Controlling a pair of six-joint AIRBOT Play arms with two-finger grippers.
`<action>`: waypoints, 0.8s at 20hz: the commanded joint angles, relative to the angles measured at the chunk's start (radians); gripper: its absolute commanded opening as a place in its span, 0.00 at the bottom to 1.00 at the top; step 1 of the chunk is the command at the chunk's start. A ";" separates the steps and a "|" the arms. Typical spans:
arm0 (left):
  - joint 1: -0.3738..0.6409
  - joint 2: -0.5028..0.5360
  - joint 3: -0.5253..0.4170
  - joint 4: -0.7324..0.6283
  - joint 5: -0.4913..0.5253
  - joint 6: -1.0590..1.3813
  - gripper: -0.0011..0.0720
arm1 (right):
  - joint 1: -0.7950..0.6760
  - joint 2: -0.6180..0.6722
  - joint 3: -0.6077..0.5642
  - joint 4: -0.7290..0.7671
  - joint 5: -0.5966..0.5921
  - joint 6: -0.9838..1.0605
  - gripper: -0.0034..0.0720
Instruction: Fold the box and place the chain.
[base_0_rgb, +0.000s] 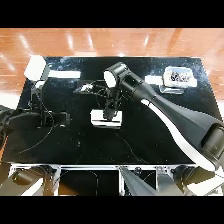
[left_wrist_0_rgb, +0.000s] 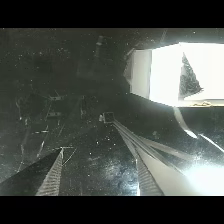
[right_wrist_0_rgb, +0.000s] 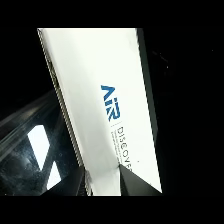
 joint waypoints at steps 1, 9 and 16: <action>0.000 0.000 0.000 0.000 0.000 0.000 0.78 | 0.000 -0.001 0.000 0.009 0.007 0.001 0.38; 0.000 0.000 0.000 0.001 0.000 0.000 0.78 | 0.000 -0.001 0.000 0.014 0.021 0.011 0.38; 0.000 0.000 0.000 0.000 0.000 0.000 0.78 | 0.000 -0.021 0.000 -0.001 0.016 0.011 0.38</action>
